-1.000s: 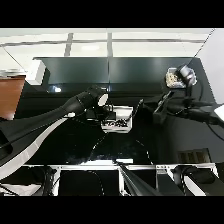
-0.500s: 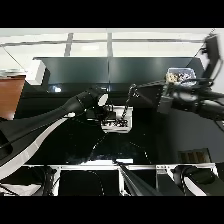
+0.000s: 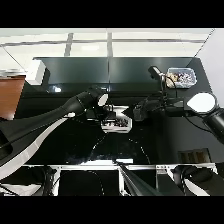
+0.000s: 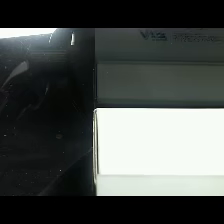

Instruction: Fold the box and place the chain.

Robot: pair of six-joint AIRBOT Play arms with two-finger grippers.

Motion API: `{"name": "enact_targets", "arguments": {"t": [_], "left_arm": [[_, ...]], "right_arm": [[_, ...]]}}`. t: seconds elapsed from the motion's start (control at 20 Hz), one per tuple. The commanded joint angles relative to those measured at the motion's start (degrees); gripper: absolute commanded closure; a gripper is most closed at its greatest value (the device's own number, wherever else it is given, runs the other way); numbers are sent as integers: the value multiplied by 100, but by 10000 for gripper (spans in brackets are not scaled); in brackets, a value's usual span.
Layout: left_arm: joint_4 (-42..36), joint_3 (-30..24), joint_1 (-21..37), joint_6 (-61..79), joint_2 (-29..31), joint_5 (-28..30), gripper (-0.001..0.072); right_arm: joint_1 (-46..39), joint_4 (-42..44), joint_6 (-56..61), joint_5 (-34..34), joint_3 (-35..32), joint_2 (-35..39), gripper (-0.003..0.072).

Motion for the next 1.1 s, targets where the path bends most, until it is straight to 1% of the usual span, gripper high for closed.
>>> {"name": "enact_targets", "arguments": {"t": [0.0,0.15,0.3,0.35,0.4,0.45,0.5,0.6,0.7,0.8,0.85,0.9,0.95,1.0,1.05], "left_arm": [[0,2,4,0,-4,-17,682],[7,2,4,96,-11,9,682],[-20,131,-11,-168,20,-31,674],[13,190,-26,-179,92,-33,546],[13,212,-28,-179,199,-17,348],[76,212,-26,-177,339,-9,200],[221,212,-20,-157,511,-24,188],[588,195,-15,140,935,-175,188],[1060,-9,11,601,1519,-313,188],[1578,-560,306,442,2194,-385,188],[1574,-960,632,415,2544,-282,188],[1456,-1377,1014,435,2850,-140,188],[1110,-1840,1515,588,3119,63,188],[514,-2258,2020,1023,3298,391,188],[-426,-2682,2542,1932,3405,839,198]], "right_arm": [[-363,-426,98,581,63,-48,274],[-1364,-680,101,1648,142,227,274],[-2103,-680,90,2330,138,374,275],[-2218,-682,81,2435,138,380,275],[-2282,-684,76,2470,138,380,275],[-2299,-682,33,2439,138,380,274],[-2299,-678,2,2350,138,380,274],[-2299,-680,0,2192,138,380,275],[-2299,-682,0,2164,138,380,274],[-2299,-684,-4,2166,138,380,274],[-2299,-693,-7,2162,138,380,274],[-2299,-710,-7,2127,138,380,274],[-2299,-756,-7,2057,138,380,274],[-2299,-820,-4,2011,138,380,274],[-2299,-868,-7,1932,138,380,274]]}}
